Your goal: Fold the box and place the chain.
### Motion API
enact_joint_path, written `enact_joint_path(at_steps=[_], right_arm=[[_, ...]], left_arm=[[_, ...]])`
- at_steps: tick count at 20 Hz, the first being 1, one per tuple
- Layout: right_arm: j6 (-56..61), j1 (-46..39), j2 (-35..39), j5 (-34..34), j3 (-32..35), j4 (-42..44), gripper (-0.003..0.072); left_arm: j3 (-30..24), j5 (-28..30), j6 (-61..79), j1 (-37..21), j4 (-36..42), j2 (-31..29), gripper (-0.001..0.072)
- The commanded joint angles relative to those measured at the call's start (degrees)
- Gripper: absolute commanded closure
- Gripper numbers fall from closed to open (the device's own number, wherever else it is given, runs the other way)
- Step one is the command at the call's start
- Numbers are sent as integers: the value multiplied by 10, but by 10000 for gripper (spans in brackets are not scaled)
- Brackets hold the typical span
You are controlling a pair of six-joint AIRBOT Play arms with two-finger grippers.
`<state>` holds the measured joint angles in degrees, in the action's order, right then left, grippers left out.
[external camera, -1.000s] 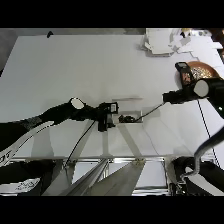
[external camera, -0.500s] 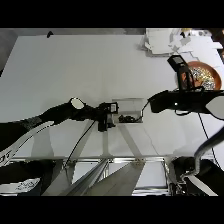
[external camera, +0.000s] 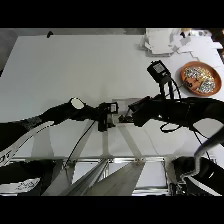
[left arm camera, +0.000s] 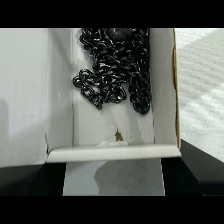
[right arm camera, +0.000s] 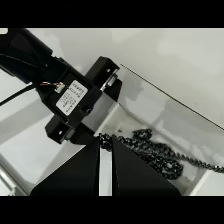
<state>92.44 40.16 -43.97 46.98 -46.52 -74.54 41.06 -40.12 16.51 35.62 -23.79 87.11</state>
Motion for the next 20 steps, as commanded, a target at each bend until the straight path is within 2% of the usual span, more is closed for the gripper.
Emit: enact_joint_path(at_steps=[1,4,8,11,12,16,20], right_arm=[[23,21,-1,-27,13,-15,665],[31,21,-28,-30,37,-19,665],[31,21,-121,-39,48,-20,659],[31,21,-177,-49,48,-19,485],[31,21,-183,-48,48,-19,484],[31,-9,-152,20,2,-25,483],[31,-92,-100,74,-70,-74,484]], left_arm=[[0,0,0,0,0,0,438],[0,0,0,0,0,0,438],[0,0,0,0,0,0,438],[0,0,0,0,0,0,438],[0,0,0,0,0,0,438],[0,0,0,0,0,0,438],[0,0,0,0,0,0,438]])
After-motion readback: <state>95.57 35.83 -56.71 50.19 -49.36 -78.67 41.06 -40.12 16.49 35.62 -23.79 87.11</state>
